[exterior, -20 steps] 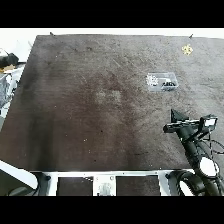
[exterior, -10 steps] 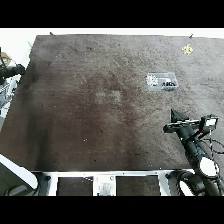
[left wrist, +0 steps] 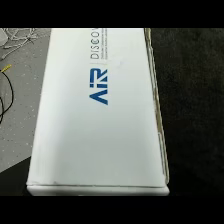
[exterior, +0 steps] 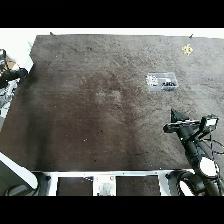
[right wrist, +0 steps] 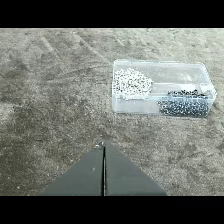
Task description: Fold the box and place the chain.
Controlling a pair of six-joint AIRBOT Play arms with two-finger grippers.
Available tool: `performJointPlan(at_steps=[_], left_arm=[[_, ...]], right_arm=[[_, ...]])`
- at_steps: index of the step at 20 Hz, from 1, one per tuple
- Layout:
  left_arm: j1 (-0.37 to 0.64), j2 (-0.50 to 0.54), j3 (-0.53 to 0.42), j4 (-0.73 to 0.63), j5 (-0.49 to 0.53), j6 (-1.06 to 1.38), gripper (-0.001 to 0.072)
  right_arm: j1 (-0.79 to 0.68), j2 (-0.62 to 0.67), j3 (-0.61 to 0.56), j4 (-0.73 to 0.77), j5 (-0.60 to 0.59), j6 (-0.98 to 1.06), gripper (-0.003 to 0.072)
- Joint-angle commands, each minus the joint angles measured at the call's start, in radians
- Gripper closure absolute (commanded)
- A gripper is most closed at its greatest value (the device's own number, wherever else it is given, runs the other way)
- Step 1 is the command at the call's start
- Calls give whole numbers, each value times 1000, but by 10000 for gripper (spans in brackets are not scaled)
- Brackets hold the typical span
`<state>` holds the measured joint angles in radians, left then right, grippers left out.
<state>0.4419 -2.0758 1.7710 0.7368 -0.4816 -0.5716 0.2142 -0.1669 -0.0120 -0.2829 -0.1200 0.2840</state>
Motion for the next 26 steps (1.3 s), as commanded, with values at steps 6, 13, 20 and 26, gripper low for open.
performJointPlan(at_steps=[6,13,20,26], left_arm=[[1,-5,0,1,-42,4,309],[2,-2,0,1,-43,-13,-6],[2,122,55,-3,-80,-27,-5],[1,352,122,-97,-202,-127,687]], right_arm=[[1,1,-1,0,0,2,684],[1,1,-1,0,0,2,684],[1,1,-1,0,0,2,684],[1,1,-1,0,0,2,684]])
